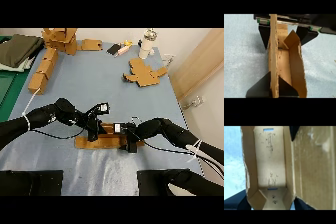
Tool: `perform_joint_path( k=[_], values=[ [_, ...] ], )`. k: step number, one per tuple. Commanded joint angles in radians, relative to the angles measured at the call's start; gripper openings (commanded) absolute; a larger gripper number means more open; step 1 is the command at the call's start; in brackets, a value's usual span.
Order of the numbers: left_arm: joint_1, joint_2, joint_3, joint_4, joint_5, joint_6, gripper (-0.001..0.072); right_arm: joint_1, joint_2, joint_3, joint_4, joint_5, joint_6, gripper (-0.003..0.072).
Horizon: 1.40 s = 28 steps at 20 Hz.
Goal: Fold the box.
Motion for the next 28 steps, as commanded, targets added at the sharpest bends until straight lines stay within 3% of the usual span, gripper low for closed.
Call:
perform_joint_path(
  k=[1, 6, 8, 13, 16, 18, 28],
  values=[
    [0.0, -0.001, 0.0, 0.0, -0.001, 0.0, 0.0012, -0.001, -0.008, 0.001, 0.009, 0.005, 0.001, 0.0713],
    [0.0, -0.001, 0.0, 0.0, -0.001, 0.0, 0.0012, -0.001, -0.01, 0.001, 0.003, 0.013, 0.002, 0.07],
    [0.001, -0.001, 0.0, 0.0, 0.0, 0.0, 0.0012, -0.001, -0.01, 0.0, 0.0, 0.015, 0.001, 0.0616],
    [0.001, -0.001, 0.0, 0.0, 0.0, 0.0, 0.0012, -0.001, -0.01, 0.0, -0.009, 0.019, 0.001, 0.0615],
    [0.0, -0.001, 0.0, 0.0, -0.001, 0.0, 0.0012, -0.001, -0.014, 0.0, -0.011, 0.017, 0.002, 0.0576],
    [0.0, -0.001, 0.0, 0.0, 0.0, 0.0, 0.0012, -0.001, -0.021, 0.0, -0.011, 0.011, 0.002, 0.0509],
    [0.001, -0.001, 0.0, 0.0, 0.0, 0.0, 0.0012, 0.0, -0.022, 0.0, -0.008, -0.008, 0.002, 0.0509]
  ],
)
